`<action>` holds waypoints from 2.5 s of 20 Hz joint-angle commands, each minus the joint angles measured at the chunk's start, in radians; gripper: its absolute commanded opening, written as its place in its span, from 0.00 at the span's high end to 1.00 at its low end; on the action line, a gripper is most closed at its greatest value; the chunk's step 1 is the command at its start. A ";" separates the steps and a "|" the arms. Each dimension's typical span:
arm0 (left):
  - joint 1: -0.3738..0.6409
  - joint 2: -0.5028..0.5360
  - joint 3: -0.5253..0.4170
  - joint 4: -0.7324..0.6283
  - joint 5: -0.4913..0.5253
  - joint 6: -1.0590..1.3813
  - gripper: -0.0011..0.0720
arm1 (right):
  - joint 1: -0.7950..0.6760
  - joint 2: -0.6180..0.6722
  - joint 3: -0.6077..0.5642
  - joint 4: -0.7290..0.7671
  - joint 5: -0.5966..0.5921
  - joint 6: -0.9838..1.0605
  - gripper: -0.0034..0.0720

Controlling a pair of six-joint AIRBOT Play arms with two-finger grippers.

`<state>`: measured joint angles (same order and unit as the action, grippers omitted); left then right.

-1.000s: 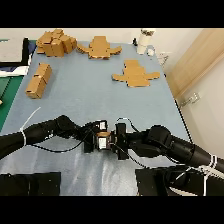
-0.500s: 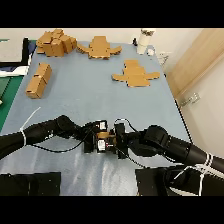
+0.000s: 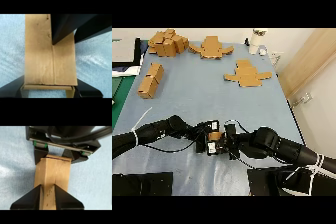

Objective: Fold the box.

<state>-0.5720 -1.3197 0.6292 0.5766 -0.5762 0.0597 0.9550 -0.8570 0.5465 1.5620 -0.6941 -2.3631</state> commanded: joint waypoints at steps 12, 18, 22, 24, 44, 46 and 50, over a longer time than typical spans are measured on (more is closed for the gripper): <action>0.000 0.000 0.000 0.000 0.000 0.000 0.29 | 0.025 0.079 0.008 -0.119 -0.021 0.113 0.76; 0.000 0.000 0.000 0.000 0.000 0.000 0.29 | 0.025 0.069 0.015 -0.104 -0.021 0.112 0.30; 0.000 0.000 0.000 0.000 0.000 0.000 0.29 | 0.026 0.031 0.015 -0.075 -0.021 0.112 0.25; 0.000 0.000 0.000 0.000 0.000 0.000 0.28 | 0.026 0.009 0.015 -0.092 -0.016 0.112 0.25; 0.000 0.000 0.000 0.000 0.000 0.000 0.29 | 0.026 0.038 0.016 -0.125 -0.028 0.149 0.51; 0.000 0.000 0.000 0.000 0.000 0.000 0.29 | 0.026 0.045 0.016 -0.125 -0.027 0.149 0.51; 0.000 0.000 0.000 0.000 0.000 0.000 0.29 | 0.026 0.049 0.016 -0.126 -0.027 0.149 0.67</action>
<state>-0.5720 -1.3197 0.6292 0.5766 -0.5762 0.0597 0.9794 -0.8120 0.5621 1.4334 -0.7204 -2.2143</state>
